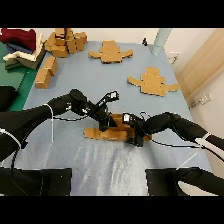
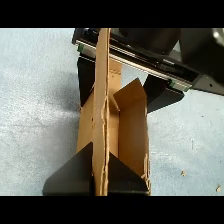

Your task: Fold the box.

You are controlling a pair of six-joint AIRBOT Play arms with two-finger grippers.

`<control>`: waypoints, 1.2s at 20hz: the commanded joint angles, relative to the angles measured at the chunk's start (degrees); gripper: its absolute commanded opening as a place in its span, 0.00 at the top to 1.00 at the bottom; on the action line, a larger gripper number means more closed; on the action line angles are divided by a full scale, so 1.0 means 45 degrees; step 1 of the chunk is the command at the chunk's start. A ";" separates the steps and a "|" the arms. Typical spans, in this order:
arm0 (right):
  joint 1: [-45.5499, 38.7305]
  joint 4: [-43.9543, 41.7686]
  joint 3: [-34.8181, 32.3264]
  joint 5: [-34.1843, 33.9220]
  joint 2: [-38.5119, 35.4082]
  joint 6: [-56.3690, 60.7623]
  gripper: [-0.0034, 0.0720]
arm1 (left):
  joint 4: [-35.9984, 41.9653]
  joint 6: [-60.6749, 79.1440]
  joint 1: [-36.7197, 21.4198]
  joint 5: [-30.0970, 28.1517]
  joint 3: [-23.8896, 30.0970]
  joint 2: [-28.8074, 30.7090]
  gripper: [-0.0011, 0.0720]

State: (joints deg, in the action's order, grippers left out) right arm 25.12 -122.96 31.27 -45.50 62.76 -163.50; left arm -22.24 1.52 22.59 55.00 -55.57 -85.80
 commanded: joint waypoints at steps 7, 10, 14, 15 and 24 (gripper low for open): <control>0.0068 0.0199 0.0005 0.0554 0.0296 -0.0151 0.28 | -0.0015 0.0000 -0.0015 0.0010 -0.0015 0.0005 0.97; 0.0078 0.0228 0.0005 0.0559 0.0296 -0.0146 0.28 | -0.0010 0.0000 -0.0015 0.0010 -0.0015 0.0005 0.97; 0.0078 0.0233 0.0005 0.0563 0.0291 -0.0146 0.28 | -0.0010 0.0000 -0.0015 0.0010 -0.0015 0.0005 0.97; 0.0073 0.0233 0.0005 0.0563 0.0291 -0.0146 0.28 | -0.0010 0.0000 -0.0015 0.0005 -0.0015 0.0005 0.97; 0.0068 0.0233 0.0005 0.0525 0.0291 -0.0131 0.28 | 0.0000 0.0005 -0.0015 -0.0024 -0.0015 0.0005 0.97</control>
